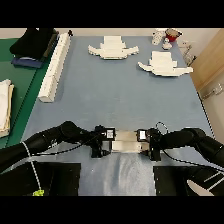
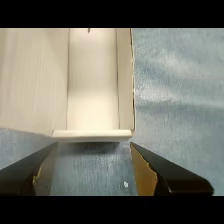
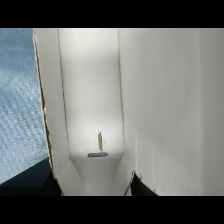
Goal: Fold the box.
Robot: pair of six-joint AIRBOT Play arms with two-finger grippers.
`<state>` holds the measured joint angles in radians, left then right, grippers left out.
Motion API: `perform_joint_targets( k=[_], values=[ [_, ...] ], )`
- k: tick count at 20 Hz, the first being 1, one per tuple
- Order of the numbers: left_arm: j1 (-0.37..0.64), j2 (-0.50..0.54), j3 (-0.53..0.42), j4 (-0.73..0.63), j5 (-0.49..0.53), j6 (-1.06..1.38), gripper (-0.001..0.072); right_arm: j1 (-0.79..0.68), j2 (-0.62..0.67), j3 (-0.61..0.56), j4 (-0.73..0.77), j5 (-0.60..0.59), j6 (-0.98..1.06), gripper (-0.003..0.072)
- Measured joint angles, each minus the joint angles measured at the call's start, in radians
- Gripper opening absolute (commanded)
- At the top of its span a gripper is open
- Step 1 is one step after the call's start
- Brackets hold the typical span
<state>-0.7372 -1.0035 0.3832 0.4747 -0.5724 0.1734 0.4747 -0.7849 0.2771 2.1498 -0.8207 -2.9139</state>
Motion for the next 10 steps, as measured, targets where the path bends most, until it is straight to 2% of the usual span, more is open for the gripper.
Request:
perform_joint_targets(
  k=[10],
  values=[
    [-0.05, -0.057, -0.001, -0.107, 0.056, 0.074, 0.0691, 0.0, 0.0, 0.0, 0.0, 0.0, 0.0, 0.0487]
  ],
)
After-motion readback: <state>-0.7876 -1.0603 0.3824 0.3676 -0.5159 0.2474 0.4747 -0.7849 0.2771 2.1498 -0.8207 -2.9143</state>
